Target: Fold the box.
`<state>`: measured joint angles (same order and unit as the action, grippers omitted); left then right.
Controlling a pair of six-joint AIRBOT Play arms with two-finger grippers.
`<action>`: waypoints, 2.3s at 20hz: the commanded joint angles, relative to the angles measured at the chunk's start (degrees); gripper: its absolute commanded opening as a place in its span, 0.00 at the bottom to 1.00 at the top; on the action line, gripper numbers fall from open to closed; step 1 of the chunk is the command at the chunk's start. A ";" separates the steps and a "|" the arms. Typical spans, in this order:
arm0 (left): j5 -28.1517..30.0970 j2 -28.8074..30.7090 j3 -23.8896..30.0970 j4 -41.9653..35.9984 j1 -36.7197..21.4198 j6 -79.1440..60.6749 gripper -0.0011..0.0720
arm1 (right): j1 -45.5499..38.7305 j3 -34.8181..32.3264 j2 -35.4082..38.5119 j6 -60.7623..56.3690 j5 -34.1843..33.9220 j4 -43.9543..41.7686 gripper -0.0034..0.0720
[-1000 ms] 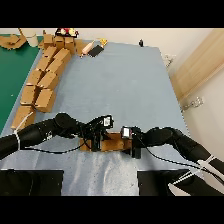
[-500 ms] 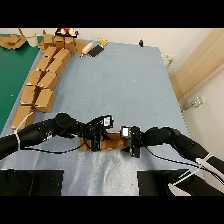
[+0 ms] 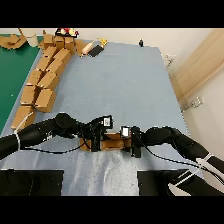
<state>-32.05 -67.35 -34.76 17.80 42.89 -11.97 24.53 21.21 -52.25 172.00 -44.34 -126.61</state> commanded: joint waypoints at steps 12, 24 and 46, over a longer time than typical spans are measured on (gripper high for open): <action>0.09 0.04 -0.04 -0.02 -0.07 0.02 0.03 | 0.13 0.09 0.07 -0.02 -0.31 -0.07 0.71; 0.50 0.02 -0.04 0.00 -0.07 0.04 0.03 | 0.13 0.09 0.07 -0.04 -0.31 -0.07 0.71; -1.55 12.24 -0.48 35.54 -0.13 47.23 0.65 | 0.13 0.09 0.07 -0.02 -0.28 -0.02 0.71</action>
<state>-30.00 -58.30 -35.20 34.39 42.76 13.21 24.69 21.23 -52.23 171.98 -44.66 -126.63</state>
